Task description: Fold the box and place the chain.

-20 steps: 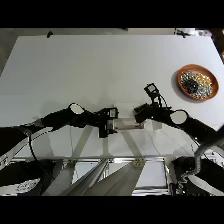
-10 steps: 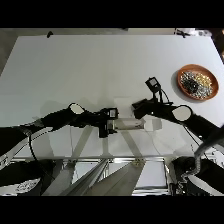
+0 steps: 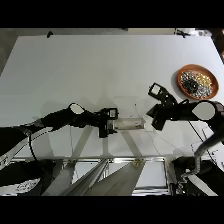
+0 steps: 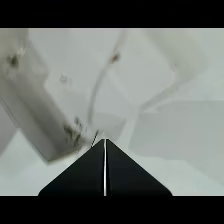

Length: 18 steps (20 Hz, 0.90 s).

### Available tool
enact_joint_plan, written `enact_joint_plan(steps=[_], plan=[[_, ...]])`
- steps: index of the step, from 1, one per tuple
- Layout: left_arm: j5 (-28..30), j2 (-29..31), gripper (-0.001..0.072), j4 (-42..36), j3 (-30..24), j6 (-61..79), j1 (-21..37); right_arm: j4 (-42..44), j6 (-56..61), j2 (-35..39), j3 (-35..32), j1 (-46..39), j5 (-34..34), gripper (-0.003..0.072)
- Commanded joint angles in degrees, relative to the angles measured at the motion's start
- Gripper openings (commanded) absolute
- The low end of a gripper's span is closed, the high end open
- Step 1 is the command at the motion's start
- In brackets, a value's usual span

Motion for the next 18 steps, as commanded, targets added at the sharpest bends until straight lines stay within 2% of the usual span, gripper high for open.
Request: enact_joint_plan(steps=[1, 2, 3, 4, 6, 8, 10, 12, 15, 18], plan=[[0.0, 0.04, 0.0347, -0.02, 0.02, -0.02, 0.02, -5.84, -13.57, -0.15, 0.0, -1.11, 13.44, 0.0019], [0.0, 0.04, 0.0347, -0.02, 0.02, -0.02, 0.02, -5.73, -16.0, -0.68, -0.55, -1.2, 13.05, 0.0165], [0.0, 0.02, 0.0347, -0.04, 0.0, -0.02, 0.02, -4.79, -18.38, -1.09, -1.49, -1.62, 10.47, 0.0385], [0.0, 0.04, 0.0347, -0.02, 0.0, -0.02, 0.02, -4.48, -20.02, -1.57, -2.67, -1.7, 6.75, 0.0408], [0.02, 0.04, 0.0347, -0.02, 0.0, -0.02, 0.02, -2.54, -23.54, -2.86, -5.29, -1.51, 0.22, 0.0386], [-0.02, 0.04, 0.0346, -0.02, 0.02, -0.02, 0.02, -2.6, -25.57, -4.61, -6.75, 0.17, -3.87, 0.0288], [-0.02, 0.04, 0.0346, -0.04, 0.0, -0.02, 0.02, -2.6, -25.99, -6.01, -6.84, 1.9, -6.32, 0.022], [0.0, 0.04, 0.0346, -0.02, 0.0, -0.02, 0.02, -2.05, -26.95, -7.58, -6.84, 3.41, -8.24, 0.0217], [0.0, 0.04, 0.0346, -0.02, 0.0, -0.04, 0.02, -1.46, -26.95, -9.97, -6.84, 5.05, -10.03, 0.0098], [0.0, 0.04, 0.0346, -0.02, 0.0, -0.02, 0.02, -0.37, -26.95, -10.08, -6.84, 6.95, -11.19, 0.0098]])
